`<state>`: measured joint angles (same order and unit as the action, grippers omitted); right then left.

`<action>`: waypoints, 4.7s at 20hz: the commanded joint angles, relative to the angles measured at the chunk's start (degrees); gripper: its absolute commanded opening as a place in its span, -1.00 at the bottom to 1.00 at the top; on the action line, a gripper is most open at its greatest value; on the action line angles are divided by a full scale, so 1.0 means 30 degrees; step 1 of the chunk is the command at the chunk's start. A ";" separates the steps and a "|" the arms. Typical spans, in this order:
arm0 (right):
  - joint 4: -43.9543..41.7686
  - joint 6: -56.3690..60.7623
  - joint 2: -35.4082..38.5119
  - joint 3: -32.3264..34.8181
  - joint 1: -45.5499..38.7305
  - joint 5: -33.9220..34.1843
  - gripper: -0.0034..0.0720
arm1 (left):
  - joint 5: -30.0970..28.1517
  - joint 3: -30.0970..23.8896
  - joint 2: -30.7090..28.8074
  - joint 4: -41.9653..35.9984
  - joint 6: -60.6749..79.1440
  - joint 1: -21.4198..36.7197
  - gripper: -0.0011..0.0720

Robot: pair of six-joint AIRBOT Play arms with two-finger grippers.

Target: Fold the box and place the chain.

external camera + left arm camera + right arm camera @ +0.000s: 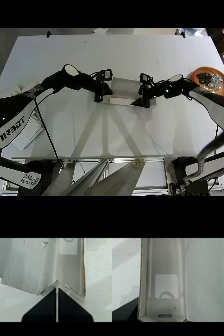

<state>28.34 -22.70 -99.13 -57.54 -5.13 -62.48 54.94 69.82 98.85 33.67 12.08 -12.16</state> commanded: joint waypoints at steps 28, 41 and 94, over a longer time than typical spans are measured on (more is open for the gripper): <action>-0.0029 0.0058 -0.0015 -0.0007 0.0000 0.0117 0.18 | -0.0299 -0.5136 -0.4277 0.4860 -1.5118 0.5362 -0.95; -0.0029 0.0058 -0.0015 -0.0007 0.0000 0.0117 0.18 | -0.0801 -0.5136 -0.3483 0.2390 -1.7296 0.3359 -0.95; -0.0029 0.0058 -0.0015 -0.0007 0.0000 0.0117 0.18 | 0.0197 -0.5136 -0.1224 -0.8480 -1.0032 0.2390 0.17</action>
<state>28.18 -22.57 -99.15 -57.49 -5.13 -62.24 54.96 54.43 95.20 8.43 -19.42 -5.02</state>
